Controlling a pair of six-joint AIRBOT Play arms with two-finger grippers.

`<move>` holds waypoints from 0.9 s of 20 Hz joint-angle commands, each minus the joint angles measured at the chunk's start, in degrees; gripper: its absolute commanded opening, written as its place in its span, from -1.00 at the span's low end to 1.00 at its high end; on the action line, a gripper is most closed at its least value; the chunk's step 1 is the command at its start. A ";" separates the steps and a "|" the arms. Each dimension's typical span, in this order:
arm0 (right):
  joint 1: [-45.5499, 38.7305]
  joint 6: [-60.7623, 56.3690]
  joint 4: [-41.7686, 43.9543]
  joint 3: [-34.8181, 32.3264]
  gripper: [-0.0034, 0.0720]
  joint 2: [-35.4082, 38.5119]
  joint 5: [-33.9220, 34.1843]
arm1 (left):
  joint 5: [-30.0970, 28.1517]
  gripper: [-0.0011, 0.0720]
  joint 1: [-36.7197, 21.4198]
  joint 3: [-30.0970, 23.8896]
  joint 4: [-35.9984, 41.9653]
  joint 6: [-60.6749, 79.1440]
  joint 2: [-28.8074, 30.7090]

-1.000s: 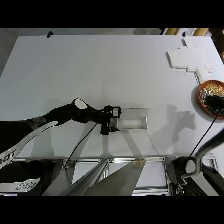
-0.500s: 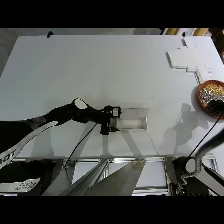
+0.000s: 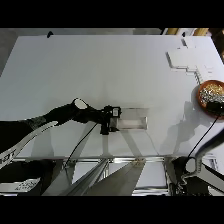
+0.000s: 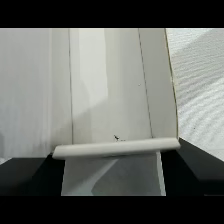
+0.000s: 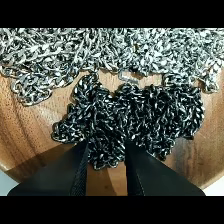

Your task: Fold the box and place the chain.

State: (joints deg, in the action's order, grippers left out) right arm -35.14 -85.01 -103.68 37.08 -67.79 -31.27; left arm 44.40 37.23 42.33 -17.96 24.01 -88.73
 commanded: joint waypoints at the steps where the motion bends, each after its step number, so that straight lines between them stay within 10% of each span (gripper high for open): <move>1: -0.04 0.09 -0.07 0.04 -0.33 -0.79 0.52 | -0.02 -0.40 0.00 0.00 0.00 0.02 0.00; 18: -0.07 0.17 -4.22 0.09 -0.44 -0.79 3.91 | -0.02 -0.40 0.00 0.00 0.00 0.00 0.00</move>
State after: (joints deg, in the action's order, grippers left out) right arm -35.18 -84.79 -107.44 37.12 -68.53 -27.51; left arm 44.40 37.23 42.33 -17.93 24.01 -88.73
